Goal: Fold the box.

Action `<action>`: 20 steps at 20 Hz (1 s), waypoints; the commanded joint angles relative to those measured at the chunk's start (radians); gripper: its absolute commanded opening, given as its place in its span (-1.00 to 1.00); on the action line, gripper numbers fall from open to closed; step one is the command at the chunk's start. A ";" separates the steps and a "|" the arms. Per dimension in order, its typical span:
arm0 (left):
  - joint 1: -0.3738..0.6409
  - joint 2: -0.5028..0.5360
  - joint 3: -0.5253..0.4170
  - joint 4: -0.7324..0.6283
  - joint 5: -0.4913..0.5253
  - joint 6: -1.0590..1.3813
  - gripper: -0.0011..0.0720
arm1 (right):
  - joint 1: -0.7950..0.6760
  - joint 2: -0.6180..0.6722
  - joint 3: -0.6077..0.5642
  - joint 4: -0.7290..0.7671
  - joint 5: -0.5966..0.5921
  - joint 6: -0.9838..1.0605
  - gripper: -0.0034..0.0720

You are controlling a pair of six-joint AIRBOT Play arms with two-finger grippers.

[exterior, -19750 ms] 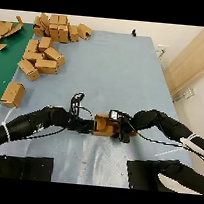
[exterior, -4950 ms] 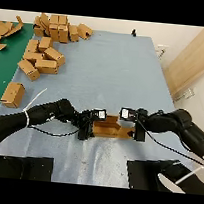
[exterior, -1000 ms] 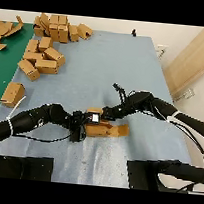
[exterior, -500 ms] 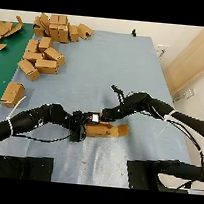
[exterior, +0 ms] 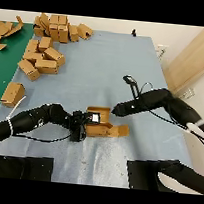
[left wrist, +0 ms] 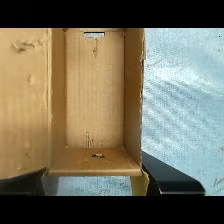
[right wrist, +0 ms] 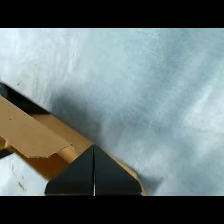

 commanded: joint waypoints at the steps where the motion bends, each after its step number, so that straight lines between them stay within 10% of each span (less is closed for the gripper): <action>1: 0.000 0.000 0.000 0.000 0.000 0.000 0.18 | 0.015 0.161 -0.024 -0.072 -0.107 -0.029 -0.90; 7: 0.000 0.000 0.000 0.000 0.000 0.000 0.18 | 0.234 0.411 -0.274 -0.206 -0.151 -0.157 -0.86; 9: 0.000 0.000 0.000 0.000 0.000 0.000 0.18 | 0.270 0.426 -0.298 -0.342 -0.091 -0.198 0.10; 10: 0.000 0.000 0.000 0.000 0.000 0.000 0.18 | 0.273 0.420 -0.298 -0.378 -0.056 -0.250 0.17; 20: 0.000 0.000 0.000 0.000 0.000 0.000 0.18 | 0.272 0.202 -0.298 -0.233 0.236 -0.634 0.17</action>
